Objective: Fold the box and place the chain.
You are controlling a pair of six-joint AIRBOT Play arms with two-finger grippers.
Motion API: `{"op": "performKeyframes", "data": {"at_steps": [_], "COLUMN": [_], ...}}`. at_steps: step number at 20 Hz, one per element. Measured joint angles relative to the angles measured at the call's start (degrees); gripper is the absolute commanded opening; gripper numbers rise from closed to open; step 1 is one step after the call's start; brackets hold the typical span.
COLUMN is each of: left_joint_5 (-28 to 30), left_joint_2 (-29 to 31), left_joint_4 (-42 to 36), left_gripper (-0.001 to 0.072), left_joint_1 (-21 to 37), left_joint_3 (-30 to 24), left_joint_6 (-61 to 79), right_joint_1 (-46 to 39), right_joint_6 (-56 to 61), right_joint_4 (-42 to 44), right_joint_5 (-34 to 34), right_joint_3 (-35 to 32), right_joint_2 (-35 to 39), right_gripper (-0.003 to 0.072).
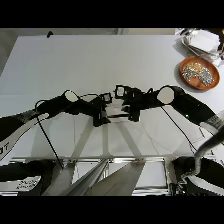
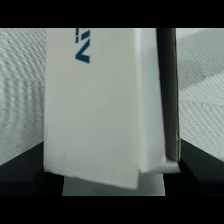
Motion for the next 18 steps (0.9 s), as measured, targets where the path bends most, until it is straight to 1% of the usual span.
{"op": "performKeyframes", "data": {"at_steps": [5,10,15,17,18], "left_joint_5": [0.00,0.04,-0.02,-0.37,-0.55], "left_joint_2": [0.00,0.00,0.00,0.00,0.00], "left_joint_4": [0.00,0.09,0.22,0.42,0.44], "left_gripper": [0.0432,0.0432,0.0432,0.0432,0.0432], "left_joint_1": [0.00,-0.02,-0.04,-0.11,-0.11], "left_joint_3": [0.00,-0.02,-0.02,-0.02,-0.02], "left_joint_6": [0.07,0.22,0.55,0.55,0.52], "right_joint_1": [0.04,0.07,0.02,0.00,0.00], "right_joint_6": [0.46,0.83,0.79,0.63,0.63], "right_joint_4": [0.81,1.46,1.84,1.86,1.86], "right_joint_5": [-0.79,0.09,4.04,6.43,7.48], "right_joint_3": [-0.37,-1.31,-1.57,-1.62,-1.66], "right_joint_2": [-0.92,-1.73,-1.86,-1.86,-1.86], "right_gripper": [0.0184,0.0180,0.0185,0.0239,0.0251]}}
